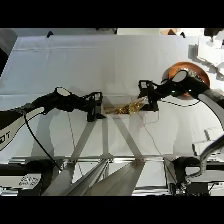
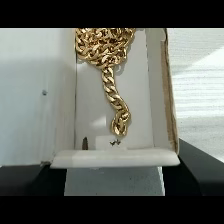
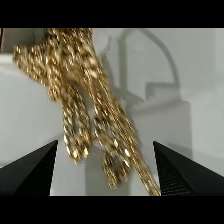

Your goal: Fold the box and place the chain.

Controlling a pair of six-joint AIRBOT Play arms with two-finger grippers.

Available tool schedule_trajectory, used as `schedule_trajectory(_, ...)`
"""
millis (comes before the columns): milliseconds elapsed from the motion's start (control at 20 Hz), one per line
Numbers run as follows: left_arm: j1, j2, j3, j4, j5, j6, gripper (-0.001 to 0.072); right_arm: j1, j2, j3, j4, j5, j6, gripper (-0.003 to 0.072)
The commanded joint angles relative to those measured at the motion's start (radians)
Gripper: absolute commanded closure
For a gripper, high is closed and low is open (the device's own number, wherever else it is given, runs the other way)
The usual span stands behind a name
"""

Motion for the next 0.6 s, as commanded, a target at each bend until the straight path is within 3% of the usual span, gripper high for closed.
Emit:
schedule_trajectory(0, 0.0, 0.0, 0.0, 0.0, 0.0, 0.0, 0.0499, 0.037, -0.037, 0.0, 0.017, -0.009, -0.018, 0.0028)
schedule_trajectory(400, 0.0, 0.0, 0.0, 0.0, 0.0, 0.0, 0.0499, 0.056, -0.052, -0.001, -0.056, -0.055, 0.148, 0.0062)
schedule_trajectory(500, 0.0, 0.0, 0.0, 0.0, 0.0, 0.0, 0.0499, 0.056, -0.055, -0.001, -0.109, -0.05, 0.163, 0.0211)
schedule_trajectory(550, 0.0, 0.0, 0.0, 0.0, 0.0, 0.0, 0.0499, 0.056, -0.055, -0.001, -0.121, -0.05, 0.207, 0.0327)
